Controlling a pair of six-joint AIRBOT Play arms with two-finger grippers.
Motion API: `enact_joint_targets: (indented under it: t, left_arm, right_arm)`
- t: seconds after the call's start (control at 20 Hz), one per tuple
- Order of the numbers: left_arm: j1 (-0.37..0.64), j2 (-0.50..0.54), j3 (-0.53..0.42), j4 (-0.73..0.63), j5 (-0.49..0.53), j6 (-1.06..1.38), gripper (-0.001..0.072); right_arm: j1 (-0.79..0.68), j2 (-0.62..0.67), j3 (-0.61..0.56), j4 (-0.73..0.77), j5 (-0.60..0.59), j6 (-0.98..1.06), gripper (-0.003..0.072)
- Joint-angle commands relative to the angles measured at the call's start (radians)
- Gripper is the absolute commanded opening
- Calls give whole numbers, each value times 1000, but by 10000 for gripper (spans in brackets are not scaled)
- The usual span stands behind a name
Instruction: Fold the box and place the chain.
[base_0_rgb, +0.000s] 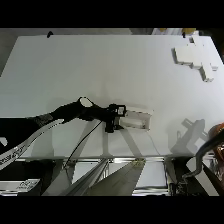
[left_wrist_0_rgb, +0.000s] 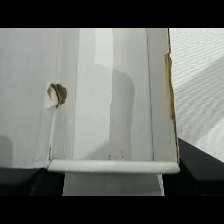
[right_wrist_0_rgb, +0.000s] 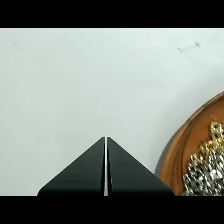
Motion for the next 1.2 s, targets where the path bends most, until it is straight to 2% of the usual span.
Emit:
enact_joint_targets:
  t: [0.0,0.35,0.6,0.75,0.9,0.95,1.0,1.05,1.15]
  left_arm:
    - [0,0,0,0,-2,0,390]
    - [0,0,0,0,-11,0,390]
    - [0,0,0,0,-14,0,390]
    - [0,0,0,0,-14,0,390]
    - [0,0,0,0,-14,0,390]
    - [0,0,0,0,-14,0,390]
    - [0,0,0,0,-14,0,390]
    - [0,0,0,0,-14,0,390]
    - [0,0,0,0,-14,0,390]
  right_arm:
    - [-1,-52,1,94,-104,-86,14]
    - [-1,-169,1,166,-264,-207,14]
    - [-1,-201,1,180,-256,-208,14]
    - [7,-201,1,240,-178,-268,15]
    - [90,-201,3,315,-130,-361,22]
    - [126,-201,5,315,-73,-360,119]
    - [156,-201,5,315,-6,-357,279]
    - [185,-201,5,308,62,-338,289]
    - [227,-201,6,229,120,-230,214]
